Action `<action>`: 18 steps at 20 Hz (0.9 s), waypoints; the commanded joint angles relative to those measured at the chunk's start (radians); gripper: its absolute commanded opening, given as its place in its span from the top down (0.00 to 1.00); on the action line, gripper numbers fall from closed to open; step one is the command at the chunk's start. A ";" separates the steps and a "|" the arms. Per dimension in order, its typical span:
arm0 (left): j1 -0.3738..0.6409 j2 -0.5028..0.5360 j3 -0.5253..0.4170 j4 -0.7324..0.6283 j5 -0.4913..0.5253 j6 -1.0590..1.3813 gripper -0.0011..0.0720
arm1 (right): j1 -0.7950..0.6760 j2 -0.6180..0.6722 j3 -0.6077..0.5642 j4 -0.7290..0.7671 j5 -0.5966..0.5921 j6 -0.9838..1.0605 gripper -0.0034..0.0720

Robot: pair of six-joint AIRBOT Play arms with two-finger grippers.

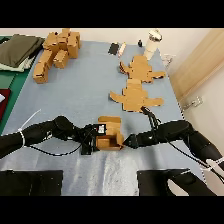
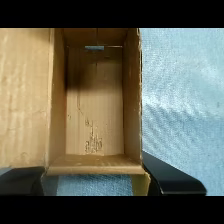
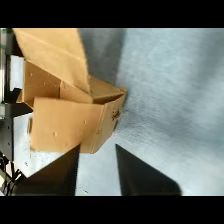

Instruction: Fold the box.

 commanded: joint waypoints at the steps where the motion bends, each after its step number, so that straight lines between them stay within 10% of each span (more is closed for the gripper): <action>1: 0.000 0.000 0.001 0.000 0.000 0.000 0.16 | 0.102 0.001 0.001 -0.015 0.108 0.089 0.42; 9: 0.000 0.000 0.001 0.000 0.000 0.000 0.16 | 0.333 -0.114 0.155 -0.427 0.203 0.566 0.42; 18: 0.000 0.000 0.001 0.000 0.000 0.000 0.15 | 0.687 -0.392 0.441 -0.842 -0.104 1.160 0.43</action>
